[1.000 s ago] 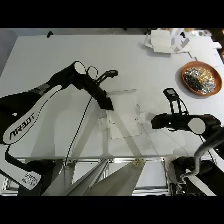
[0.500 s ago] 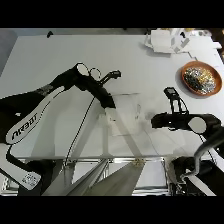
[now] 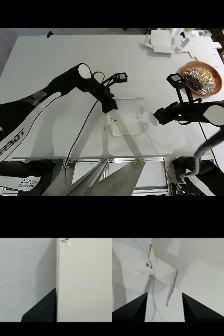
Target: Fold the box and place the chain.
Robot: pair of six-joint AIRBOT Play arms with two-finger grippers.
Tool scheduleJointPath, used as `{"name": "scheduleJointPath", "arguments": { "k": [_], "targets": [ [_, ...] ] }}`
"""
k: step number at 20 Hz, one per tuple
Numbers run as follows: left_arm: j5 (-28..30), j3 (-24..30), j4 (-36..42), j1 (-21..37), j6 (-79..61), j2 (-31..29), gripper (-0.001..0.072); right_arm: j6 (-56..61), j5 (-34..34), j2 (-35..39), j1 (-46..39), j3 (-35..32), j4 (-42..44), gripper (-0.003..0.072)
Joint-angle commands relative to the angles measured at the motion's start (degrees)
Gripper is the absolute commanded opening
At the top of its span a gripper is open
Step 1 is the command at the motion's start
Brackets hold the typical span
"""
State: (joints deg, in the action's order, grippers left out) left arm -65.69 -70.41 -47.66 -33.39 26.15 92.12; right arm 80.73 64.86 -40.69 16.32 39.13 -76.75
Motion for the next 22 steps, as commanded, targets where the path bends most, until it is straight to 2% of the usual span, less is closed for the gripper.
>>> {"name": "scheduleJointPath", "arguments": {
  "k": [1,3,6,10,13,22],
  "targets": [
    [16.1,10.2,0.8,-2.8,-5.6,-7.4,-0.0005,-1.8,6.2,3.7,0.0,2.2,-1.5,0.0478],
    [15.5,13.2,7.2,-2.3,-12.2,-7.2,0.0002,-1.8,7.1,4.8,0.0,2.2,-1.4,0.0478],
    [13.8,13.5,11.4,-2.2,-21.5,-4.7,0.0003,-4.2,5.9,4.7,0.0,2.1,-1.1,0.0477],
    [13.9,13.5,11.6,-2.2,-25.0,-3.2,0.0003,-4.4,4.1,4.7,0.0,2.1,-0.9,0.0477],
    [16.3,13.5,9.0,-2.2,-25.0,-3.0,0.0003,-7.1,3.8,4.7,0.0,2.0,-0.9,0.0477],
    [18.4,13.3,8.8,-2.4,-20.7,-3.0,0.0002,-12.6,1.5,4.7,0.0,1.9,-1.0,0.0477]
  ]
}}
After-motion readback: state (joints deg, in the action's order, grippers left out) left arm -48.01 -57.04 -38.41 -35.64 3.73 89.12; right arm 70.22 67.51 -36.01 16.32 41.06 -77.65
